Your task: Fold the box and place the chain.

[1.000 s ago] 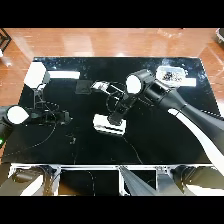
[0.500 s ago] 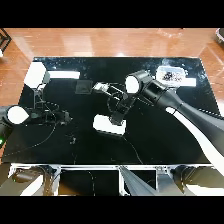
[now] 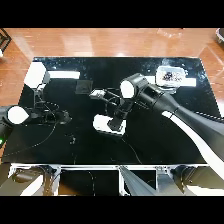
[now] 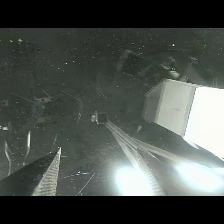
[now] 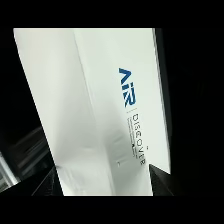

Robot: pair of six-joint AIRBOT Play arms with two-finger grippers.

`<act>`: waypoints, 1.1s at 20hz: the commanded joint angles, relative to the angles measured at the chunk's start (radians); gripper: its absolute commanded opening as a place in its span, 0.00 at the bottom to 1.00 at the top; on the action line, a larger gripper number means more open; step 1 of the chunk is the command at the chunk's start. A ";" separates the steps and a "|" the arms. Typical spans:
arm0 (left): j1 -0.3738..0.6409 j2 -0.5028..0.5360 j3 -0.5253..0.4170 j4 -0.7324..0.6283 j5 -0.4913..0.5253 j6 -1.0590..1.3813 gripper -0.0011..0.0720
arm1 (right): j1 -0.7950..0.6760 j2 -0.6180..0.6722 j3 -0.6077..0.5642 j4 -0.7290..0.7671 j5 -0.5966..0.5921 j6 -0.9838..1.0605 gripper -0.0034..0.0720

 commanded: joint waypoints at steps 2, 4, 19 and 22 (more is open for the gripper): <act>0.034 0.000 0.000 0.018 -0.008 0.000 0.80 | 0.053 0.001 0.001 -0.109 -0.045 0.046 0.97; 0.070 0.000 0.000 0.018 -0.011 0.000 0.80 | 0.055 0.001 0.001 -0.129 -0.051 0.063 0.97; 0.097 0.000 0.000 0.018 -0.011 0.001 0.80 | 0.056 0.001 0.001 -0.118 -0.054 0.058 0.49; 0.098 0.000 0.000 0.018 -0.010 0.001 0.80 | 0.063 0.001 0.001 -0.119 -0.054 0.058 0.49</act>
